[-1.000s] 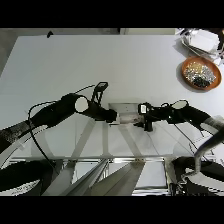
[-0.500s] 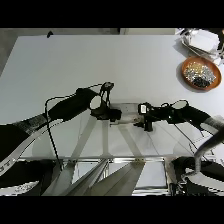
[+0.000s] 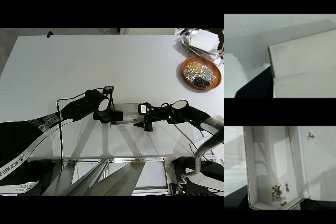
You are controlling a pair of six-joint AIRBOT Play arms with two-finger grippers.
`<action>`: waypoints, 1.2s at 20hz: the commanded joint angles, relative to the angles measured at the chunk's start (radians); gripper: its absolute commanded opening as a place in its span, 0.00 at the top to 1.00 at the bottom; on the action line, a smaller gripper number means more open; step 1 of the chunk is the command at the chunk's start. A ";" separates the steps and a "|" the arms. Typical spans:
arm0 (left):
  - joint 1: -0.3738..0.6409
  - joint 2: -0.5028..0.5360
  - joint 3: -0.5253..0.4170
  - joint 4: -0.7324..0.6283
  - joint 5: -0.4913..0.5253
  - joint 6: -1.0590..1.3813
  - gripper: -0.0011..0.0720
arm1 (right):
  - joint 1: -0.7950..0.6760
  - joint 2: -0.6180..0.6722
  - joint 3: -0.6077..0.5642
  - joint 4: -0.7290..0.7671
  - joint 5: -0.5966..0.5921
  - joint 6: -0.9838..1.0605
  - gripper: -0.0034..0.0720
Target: Fold the box and place the chain.
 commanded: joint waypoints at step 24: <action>-0.031 -0.010 0.002 0.063 0.014 -0.212 0.98 | 0.000 0.000 0.000 0.001 0.000 0.001 0.37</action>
